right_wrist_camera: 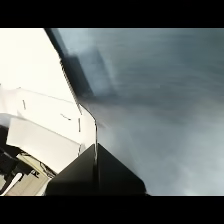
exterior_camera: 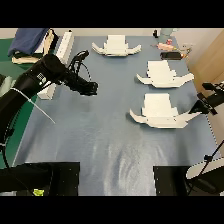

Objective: Fold the box.

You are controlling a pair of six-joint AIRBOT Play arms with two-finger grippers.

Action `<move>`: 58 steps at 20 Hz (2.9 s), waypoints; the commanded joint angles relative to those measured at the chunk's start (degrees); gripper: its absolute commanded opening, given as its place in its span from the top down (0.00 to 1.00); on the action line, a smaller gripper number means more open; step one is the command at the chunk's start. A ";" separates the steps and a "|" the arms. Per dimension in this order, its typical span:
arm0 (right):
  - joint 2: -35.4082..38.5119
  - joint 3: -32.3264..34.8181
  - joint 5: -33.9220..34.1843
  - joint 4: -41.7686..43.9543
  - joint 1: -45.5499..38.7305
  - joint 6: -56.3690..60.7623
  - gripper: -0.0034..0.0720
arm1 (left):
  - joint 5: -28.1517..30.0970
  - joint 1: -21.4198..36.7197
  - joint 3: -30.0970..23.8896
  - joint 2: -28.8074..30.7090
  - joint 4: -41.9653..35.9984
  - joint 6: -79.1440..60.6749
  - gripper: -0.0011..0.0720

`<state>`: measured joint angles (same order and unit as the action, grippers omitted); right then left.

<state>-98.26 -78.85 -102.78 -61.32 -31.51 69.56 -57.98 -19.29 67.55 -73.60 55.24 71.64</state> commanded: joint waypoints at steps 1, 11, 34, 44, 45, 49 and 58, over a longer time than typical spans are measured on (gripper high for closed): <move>4.15 6.03 5.77 7.52 6.62 0.24 0.96 | -0.48 0.09 0.00 -0.04 -1.33 0.35 0.96; 34.16 41.81 38.45 14.51 37.27 8.55 0.96 | -14.10 6.43 -10.97 8.57 -1.84 -2.29 0.97; 46.66 52.74 60.30 7.04 63.34 12.07 0.96 | -15.37 11.85 -17.33 -6.03 -10.25 -19.54 0.27; 46.66 52.74 60.41 7.04 63.34 12.07 0.95 | -18.97 10.67 -17.31 -11.06 -17.88 -29.35 0.66; 46.66 52.74 60.46 7.04 63.34 12.07 0.96 | -19.52 10.64 -17.31 -11.06 -18.01 -29.86 0.67; 46.66 52.74 61.22 7.04 63.34 12.07 0.95 | -20.90 10.64 -17.33 -11.06 -17.94 -29.92 0.67; 46.66 52.74 61.48 7.06 63.34 12.09 0.95 | -21.57 10.56 -17.33 -11.06 -17.99 -32.35 0.97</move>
<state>-51.64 -26.13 -41.36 -54.30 31.79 81.58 -79.42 -8.69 50.22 -84.62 37.21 40.21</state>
